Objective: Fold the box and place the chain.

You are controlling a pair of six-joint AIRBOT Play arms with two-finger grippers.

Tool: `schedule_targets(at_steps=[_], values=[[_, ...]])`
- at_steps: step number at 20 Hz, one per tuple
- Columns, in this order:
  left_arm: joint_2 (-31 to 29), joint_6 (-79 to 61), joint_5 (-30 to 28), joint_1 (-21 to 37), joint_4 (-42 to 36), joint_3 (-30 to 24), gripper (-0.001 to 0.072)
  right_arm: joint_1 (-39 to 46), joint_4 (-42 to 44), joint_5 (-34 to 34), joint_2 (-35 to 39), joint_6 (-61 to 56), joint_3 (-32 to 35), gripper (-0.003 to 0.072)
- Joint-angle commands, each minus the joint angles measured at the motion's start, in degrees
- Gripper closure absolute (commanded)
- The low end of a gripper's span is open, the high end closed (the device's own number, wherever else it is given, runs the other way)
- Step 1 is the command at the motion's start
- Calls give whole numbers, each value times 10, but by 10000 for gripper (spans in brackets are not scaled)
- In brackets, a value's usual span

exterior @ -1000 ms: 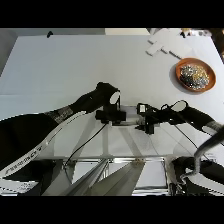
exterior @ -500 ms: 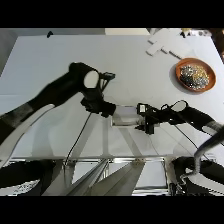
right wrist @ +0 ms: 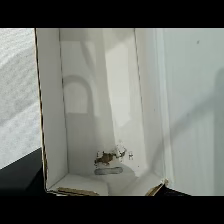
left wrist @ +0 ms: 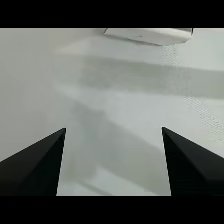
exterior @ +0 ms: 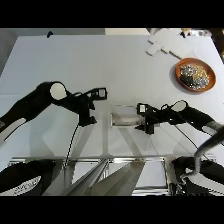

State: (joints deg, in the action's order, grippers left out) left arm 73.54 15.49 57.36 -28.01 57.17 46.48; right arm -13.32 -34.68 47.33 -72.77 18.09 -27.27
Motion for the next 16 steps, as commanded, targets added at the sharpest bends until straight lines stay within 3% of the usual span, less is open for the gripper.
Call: schedule_targets(at_steps=[1, 2, 4, 16], values=[[46, -291, -82, 12, -162, -54, 51, 0, 0, 0, 0, 0, 0, 463], [61, -340, -88, 13, -210, -54, 15, 0, 0, 0, 0, 0, 0, 463], [81, -390, -98, 13, -271, -54, 11, 0, 0, 0, 0, 0, 0, 463], [88, -415, -64, -7, -316, -54, 10, 0, 0, 0, 0, 0, 0, 463]])
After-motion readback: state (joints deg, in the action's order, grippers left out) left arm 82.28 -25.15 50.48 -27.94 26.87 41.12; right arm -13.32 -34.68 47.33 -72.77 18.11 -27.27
